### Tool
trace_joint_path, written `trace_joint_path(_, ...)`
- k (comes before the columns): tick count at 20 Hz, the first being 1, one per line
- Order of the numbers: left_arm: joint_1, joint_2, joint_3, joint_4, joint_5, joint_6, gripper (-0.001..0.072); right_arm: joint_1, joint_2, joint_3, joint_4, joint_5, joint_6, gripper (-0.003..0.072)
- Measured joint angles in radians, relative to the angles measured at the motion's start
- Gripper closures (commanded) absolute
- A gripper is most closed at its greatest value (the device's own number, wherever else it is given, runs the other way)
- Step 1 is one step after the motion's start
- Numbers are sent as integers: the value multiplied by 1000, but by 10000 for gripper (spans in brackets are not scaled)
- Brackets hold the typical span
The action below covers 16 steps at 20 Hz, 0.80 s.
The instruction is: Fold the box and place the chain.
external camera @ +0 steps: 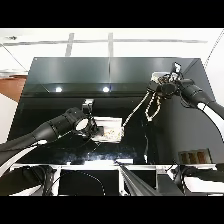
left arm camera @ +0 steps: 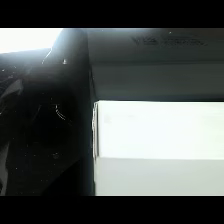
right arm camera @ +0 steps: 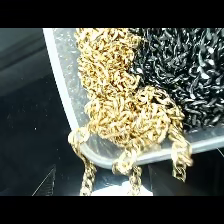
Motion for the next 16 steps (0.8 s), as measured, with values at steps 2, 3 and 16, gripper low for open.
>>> trace_joint_path(2,0,0,0,0,0,0,675,5,-11,1,-1,11,21,158)
trace_joint_path(3,0,0,0,0,0,0,675,6,-17,2,-1,18,30,166)
trace_joint_path(16,0,0,0,0,-2,0,675,11,-50,2,-19,94,132,440)
